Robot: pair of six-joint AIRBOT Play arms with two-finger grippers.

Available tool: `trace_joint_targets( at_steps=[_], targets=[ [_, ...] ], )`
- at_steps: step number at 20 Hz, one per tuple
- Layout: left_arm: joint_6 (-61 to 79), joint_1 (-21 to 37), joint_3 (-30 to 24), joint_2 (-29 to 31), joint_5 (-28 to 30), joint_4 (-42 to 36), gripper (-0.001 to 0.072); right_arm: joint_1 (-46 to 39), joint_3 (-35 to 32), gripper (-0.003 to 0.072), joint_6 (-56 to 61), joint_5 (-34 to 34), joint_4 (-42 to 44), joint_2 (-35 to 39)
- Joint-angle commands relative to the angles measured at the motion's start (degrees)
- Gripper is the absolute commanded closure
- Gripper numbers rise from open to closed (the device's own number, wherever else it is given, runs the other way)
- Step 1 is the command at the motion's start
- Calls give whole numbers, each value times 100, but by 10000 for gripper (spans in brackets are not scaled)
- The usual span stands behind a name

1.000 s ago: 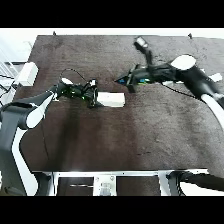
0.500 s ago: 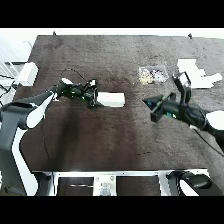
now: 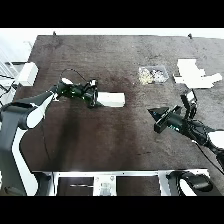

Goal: Fold the box and place the chain.

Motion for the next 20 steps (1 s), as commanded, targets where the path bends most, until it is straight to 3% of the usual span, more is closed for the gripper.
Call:
trace_joint_targets(
  at_steps=[1, 8, 9, 10, 11, 15, 17, 20],
  targets=[
    [2, -4, 2, 0, -20, -7, 167, -11, -46, 674, 33, -4, -2, 42],
    [0, -9, 2, -2, -17, -4, 168, -11, -46, 674, 31, -4, -4, 42],
    [-35, -9, 2, 0, -33, -68, 196, -11, -46, 674, 31, -4, -4, 42],
    [-256, 0, 13, 31, -37, -85, 527, -11, -46, 675, 31, -4, -7, 42],
    [-415, 35, 42, 103, -96, -15, 691, -11, -46, 674, 31, -4, -9, 42],
    [-1620, 378, 52, 772, -282, 35, 697, -11, -46, 674, 31, -7, -33, 42],
    [-2052, 662, -90, 1294, -81, 42, 697, -11, -46, 674, 31, -7, -37, 42],
    [-2345, 1228, -1145, 2535, 1126, 39, 697, -11, -48, 674, 31, -7, -52, 42]
  ],
)
